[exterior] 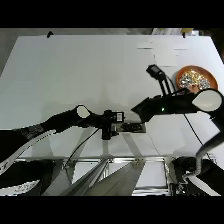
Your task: Fold the box and place the chain.
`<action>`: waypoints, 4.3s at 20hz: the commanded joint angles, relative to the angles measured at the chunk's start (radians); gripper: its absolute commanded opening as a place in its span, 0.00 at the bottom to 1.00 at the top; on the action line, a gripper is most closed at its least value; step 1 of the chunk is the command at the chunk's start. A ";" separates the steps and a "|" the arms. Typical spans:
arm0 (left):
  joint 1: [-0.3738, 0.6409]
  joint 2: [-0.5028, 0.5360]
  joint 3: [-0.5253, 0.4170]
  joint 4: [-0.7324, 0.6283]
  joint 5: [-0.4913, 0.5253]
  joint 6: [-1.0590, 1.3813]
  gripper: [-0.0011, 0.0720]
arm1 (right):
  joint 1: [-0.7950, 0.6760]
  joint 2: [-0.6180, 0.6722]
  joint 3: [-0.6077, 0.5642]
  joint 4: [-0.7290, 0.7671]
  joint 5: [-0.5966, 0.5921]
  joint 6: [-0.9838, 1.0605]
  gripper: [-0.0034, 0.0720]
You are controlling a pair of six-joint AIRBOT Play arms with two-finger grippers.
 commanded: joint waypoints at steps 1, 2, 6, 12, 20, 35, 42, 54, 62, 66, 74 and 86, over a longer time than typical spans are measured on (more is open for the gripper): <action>0.001 0.000 0.000 0.000 0.000 0.000 0.30 | -0.127 -0.010 0.053 -0.177 -0.002 0.077 0.06; 0.001 0.000 0.000 0.000 0.000 0.000 0.30 | -0.156 -0.019 0.053 -0.284 -0.002 0.143 0.06; 0.001 0.000 0.000 0.000 0.000 0.000 0.30 | -0.227 -0.079 0.021 -0.556 -0.002 0.325 0.07; 0.001 0.000 0.000 0.000 0.000 0.000 0.30 | -0.228 -0.203 -0.028 -0.557 -0.008 0.325 0.42; 0.001 0.000 0.000 0.000 0.000 0.000 0.30 | -0.228 -0.241 -0.043 -0.576 -0.032 0.324 0.52; 0.001 0.000 0.000 0.000 0.000 0.000 0.30 | -0.228 -0.406 -0.044 -0.584 -0.060 0.325 0.53; 0.001 0.000 0.000 0.000 0.000 0.000 0.30 | -0.228 -0.407 -0.044 -0.584 -0.081 0.325 0.48; 0.001 0.000 0.000 0.000 0.000 0.000 0.30 | -0.228 -0.439 -0.044 -0.587 -0.035 0.332 0.08; 0.001 0.000 0.000 0.000 0.000 0.000 0.30 | -0.228 -0.242 -0.044 -0.555 0.040 0.332 0.07; 0.001 0.000 0.000 0.000 0.000 0.000 0.30 | -0.228 -0.076 -0.044 -0.372 0.159 0.266 0.06; 0.001 0.000 0.000 0.000 0.000 0.000 0.30 | -0.177 0.153 -0.044 -0.053 0.305 0.146 0.06; 0.001 0.000 0.000 0.000 0.000 0.000 0.30 | 0.146 0.169 -0.044 -0.010 0.076 0.148 0.07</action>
